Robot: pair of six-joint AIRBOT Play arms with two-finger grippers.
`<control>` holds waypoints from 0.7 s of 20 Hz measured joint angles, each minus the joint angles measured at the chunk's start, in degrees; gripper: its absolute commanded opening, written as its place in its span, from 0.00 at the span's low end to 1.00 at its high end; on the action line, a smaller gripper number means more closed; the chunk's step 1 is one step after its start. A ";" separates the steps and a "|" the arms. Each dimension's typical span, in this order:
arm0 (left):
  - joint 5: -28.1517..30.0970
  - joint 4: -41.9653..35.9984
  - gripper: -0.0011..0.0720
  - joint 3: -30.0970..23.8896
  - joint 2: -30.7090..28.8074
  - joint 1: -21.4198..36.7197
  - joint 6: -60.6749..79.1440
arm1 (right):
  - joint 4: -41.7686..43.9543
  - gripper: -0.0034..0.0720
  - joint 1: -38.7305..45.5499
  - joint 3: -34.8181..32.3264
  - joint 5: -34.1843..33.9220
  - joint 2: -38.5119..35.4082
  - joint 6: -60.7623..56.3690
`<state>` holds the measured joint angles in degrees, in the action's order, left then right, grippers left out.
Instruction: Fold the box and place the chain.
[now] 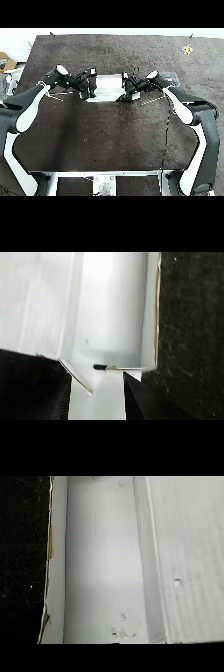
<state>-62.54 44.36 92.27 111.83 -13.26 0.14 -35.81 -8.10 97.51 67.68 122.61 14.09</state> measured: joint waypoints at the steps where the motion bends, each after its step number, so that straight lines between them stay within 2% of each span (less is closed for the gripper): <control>1: 0.68 -0.44 0.48 -0.13 0.00 -0.26 0.00 | 0.00 0.64 0.00 0.00 0.00 0.00 0.00; 2: 1.07 -0.66 0.48 -0.33 0.00 -0.48 0.00 | 0.00 0.64 0.00 0.00 0.00 0.00 0.00; 3: 1.88 -0.85 0.30 -0.57 0.04 -0.72 0.00 | 0.00 0.64 0.00 0.00 0.00 0.00 0.00; 4: 2.69 -1.03 0.21 -0.83 0.07 -0.90 0.02 | 0.00 0.64 0.00 0.00 0.00 0.00 0.02; 14: 3.26 -4.66 0.21 -1.73 0.09 -1.33 1.60 | 0.02 0.64 0.00 0.00 0.00 0.00 0.00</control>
